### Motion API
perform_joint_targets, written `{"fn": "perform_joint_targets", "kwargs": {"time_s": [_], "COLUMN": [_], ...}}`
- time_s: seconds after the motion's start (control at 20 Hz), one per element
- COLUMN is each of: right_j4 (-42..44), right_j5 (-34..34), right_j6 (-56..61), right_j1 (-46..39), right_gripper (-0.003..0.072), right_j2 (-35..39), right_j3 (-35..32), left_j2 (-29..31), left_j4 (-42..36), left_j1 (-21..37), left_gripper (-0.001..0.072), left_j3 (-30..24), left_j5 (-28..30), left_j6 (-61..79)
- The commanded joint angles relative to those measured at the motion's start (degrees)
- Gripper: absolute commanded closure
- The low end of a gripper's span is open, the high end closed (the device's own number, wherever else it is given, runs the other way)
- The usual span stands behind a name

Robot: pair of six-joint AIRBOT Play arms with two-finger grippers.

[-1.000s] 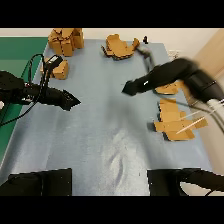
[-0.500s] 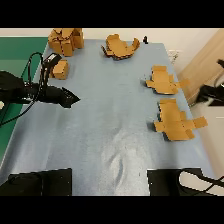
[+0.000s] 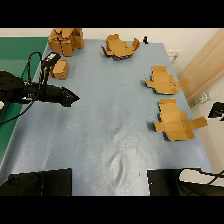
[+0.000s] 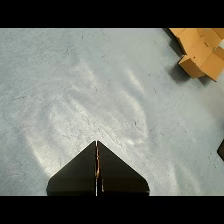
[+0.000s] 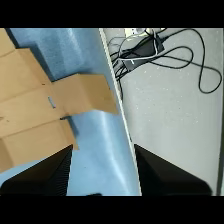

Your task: Fold the box.

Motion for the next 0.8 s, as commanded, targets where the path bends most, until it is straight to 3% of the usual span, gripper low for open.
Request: {"fn": "perform_joint_targets", "kwargs": {"time_s": [0.0, 0.25, 0.3, 0.4, 0.45, 0.55, 0.75], "right_j4": [-0.2, 0.0, 1.33, 3.87, 4.98, 9.64, 17.29], "right_j5": [3.5, 6.34, 6.25, 4.46, 3.19, 1.44, -5.29], "right_j6": [-8.2, -10.27, -11.45, -11.41, -11.41, -10.49, 2.73], "right_j1": [-0.83, -0.81, -0.81, -0.79, -0.74, -0.61, 3.89], "right_gripper": [0.0095, 0.0096, 0.0184, 0.0567, 0.0682, 0.0684, 0.0685], "right_j2": [-5.27, -13.51, -14.8, -16.65, -16.74, -15.37, -6.8], "right_j3": [-0.17, -0.17, -0.17, -0.2, -0.17, -0.15, -0.11], "left_j2": [0.0, 0.0, 0.0, 0.0, 0.0, 0.02, 0.04], "left_j4": [0.02, 0.02, 0.02, -0.07, -0.22, -1.29, -3.87], "left_j1": [0.02, 0.02, 0.02, -0.04, -0.04, -0.04, 0.07], "left_gripper": [0.069, 0.069, 0.069, 0.069, 0.069, 0.069, 0.069], "left_j3": [-0.02, -0.02, -0.02, -0.02, -0.02, -0.02, 0.5], "left_j5": [-0.11, -0.31, -0.35, -0.33, -0.35, -0.37, -0.02], "left_j6": [0.02, 0.0, 0.0, 0.0, 0.0, 0.0, 0.11]}}
